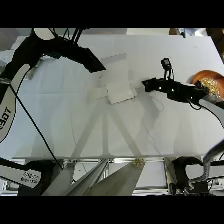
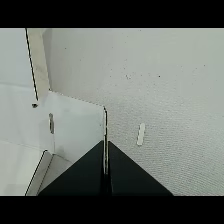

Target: Fold the box and place the chain.

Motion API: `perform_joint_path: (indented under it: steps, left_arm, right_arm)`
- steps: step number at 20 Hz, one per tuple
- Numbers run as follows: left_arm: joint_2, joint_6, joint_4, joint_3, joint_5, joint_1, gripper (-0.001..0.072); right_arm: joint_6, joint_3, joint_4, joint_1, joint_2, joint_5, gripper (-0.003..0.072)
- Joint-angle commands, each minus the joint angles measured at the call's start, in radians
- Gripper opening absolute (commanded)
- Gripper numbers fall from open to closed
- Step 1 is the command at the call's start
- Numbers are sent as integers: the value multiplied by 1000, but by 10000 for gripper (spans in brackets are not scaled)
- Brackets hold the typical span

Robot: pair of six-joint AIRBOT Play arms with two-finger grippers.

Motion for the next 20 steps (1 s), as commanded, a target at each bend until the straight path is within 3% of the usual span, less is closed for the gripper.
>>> perform_joint_path:
  steps: [1,8,14,20]
  left_arm:
    - [-47,-57,65,1,64,5,639]
    - [-183,-219,53,1,139,2,641]
    - [-225,-239,-77,1,270,1,641]
    - [-254,-195,-123,2,204,-37,640]
  right_arm:
    - [0,0,0,1,0,0,13]
    - [0,0,0,1,0,0,13]
    - [0,0,0,1,0,0,13]
    - [0,0,0,1,0,0,13]
